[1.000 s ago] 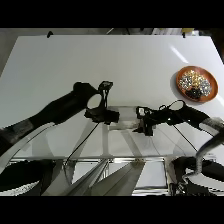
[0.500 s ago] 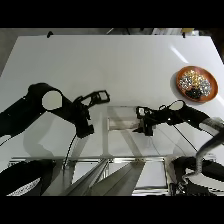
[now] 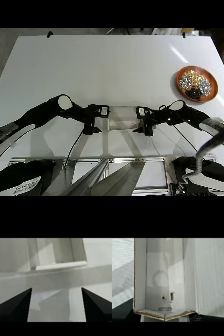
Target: Fold the box and place the chain.
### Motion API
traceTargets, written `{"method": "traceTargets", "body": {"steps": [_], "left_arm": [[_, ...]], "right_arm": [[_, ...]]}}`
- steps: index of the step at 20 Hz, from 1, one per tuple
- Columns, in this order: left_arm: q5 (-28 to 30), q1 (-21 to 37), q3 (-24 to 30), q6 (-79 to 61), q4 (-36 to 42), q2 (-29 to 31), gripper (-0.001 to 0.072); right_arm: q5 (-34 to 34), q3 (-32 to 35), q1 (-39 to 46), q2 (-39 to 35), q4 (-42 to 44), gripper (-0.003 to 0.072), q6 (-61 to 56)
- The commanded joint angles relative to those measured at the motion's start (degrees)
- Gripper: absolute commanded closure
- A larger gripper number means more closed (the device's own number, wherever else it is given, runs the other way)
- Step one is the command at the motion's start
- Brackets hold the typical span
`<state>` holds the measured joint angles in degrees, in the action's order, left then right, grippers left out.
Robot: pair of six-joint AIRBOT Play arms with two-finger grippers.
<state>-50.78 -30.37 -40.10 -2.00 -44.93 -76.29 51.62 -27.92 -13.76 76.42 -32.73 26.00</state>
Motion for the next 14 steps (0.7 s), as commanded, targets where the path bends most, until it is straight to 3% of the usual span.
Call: {"method": "traceTargets", "body": {"steps": [1,6,14], "left_arm": [[2.1,-0.1,0.4,-4.8,4.7,-1.8,0.0001],[4.2,-2.7,0.4,-10.5,9.6,-2.6,0.0000],[2.9,-3.7,0.4,-10.4,9.6,-4.0,-0.0001]], "right_arm": [[0.0,0.0,0.0,0.0,0.0,0.0290,0.0],[0.0,0.0,0.0,0.0,0.0,0.0290,0.0],[0.0,0.0,0.0,0.0,0.0,0.0290,0.0]]}}
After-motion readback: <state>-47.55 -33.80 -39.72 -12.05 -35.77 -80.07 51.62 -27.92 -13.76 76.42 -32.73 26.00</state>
